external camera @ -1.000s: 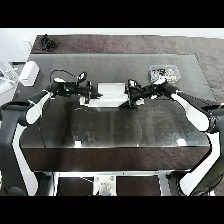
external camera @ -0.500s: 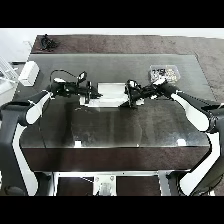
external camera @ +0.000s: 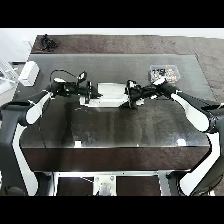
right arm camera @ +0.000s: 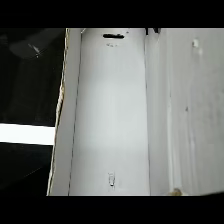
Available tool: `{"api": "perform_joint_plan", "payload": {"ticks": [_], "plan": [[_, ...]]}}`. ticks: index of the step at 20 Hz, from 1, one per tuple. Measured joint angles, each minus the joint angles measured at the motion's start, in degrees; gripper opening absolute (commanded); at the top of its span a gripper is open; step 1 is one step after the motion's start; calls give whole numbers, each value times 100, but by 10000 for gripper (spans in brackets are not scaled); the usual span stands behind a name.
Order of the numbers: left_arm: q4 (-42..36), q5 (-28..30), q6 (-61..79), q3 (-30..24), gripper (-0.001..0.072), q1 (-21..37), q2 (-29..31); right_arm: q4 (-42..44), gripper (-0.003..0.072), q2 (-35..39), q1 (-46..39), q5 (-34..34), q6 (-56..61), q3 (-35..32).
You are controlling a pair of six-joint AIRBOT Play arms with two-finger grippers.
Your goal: Fold the box and place the chain.
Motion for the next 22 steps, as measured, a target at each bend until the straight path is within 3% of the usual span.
{"api": "perform_joint_plan", "payload": {"ticks": [8,10,12,14,22], "plan": [[-2,2,0,0,19,-2,0,-9,581,0,2,7,2,0],[0,0,2,0,20,-2,0,-11,496,0,2,17,2,0],[0,-4,2,0,19,-2,0,-11,503,0,2,22,7,0],[0,0,2,0,20,-2,0,-11,570,0,2,22,7,0],[-2,11,0,0,20,-2,0,-11,570,0,2,26,4,0]]}}
